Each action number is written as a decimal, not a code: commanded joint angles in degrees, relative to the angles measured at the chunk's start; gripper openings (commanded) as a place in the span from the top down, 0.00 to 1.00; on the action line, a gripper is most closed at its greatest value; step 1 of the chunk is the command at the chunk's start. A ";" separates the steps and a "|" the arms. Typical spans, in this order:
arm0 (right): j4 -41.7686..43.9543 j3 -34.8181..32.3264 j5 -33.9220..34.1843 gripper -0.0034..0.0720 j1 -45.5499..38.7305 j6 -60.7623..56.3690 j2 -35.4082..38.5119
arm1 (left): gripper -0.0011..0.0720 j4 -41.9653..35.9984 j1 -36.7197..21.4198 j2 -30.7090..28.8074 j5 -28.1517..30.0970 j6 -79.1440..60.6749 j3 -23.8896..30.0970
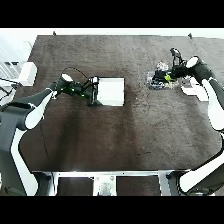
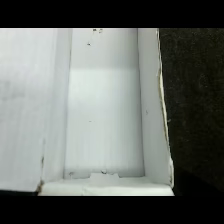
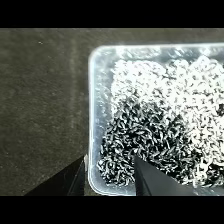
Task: Fold the box and place the chain.
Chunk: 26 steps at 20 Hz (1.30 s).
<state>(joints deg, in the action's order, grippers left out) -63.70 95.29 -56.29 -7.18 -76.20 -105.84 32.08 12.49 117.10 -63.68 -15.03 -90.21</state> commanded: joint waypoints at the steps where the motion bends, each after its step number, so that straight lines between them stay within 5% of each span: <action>1: -0.02 0.90 -1.18 0.51 -0.20 -0.35 0.07 | 0.33 0.02 -0.04 0.00 -0.02 0.00 -0.02; 14: -3.23 0.72 -2.73 0.57 0.28 -2.91 -3.19 | 0.33 0.00 -0.04 0.00 -0.04 0.00 -0.02; 17: -2.97 0.74 -2.89 0.64 0.68 -2.86 -3.17 | 0.33 0.00 -0.04 0.00 -0.04 0.00 -0.02; 21: -2.95 0.74 -3.65 0.82 0.70 -2.84 -3.17 | 0.33 0.00 -0.04 0.00 -0.04 0.00 -0.02; 22: -2.95 0.81 -3.65 0.94 0.68 -2.86 -3.15 | 0.33 0.00 -0.04 0.00 -0.04 0.00 -0.02; 26: -2.82 1.05 -3.67 0.94 0.68 -2.84 -0.50 | 0.33 0.00 -0.04 0.00 -0.04 0.00 -0.02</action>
<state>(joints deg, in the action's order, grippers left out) -66.67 96.20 -60.25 -6.55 -79.11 -107.96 32.08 12.49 117.10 -63.72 -15.00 -90.21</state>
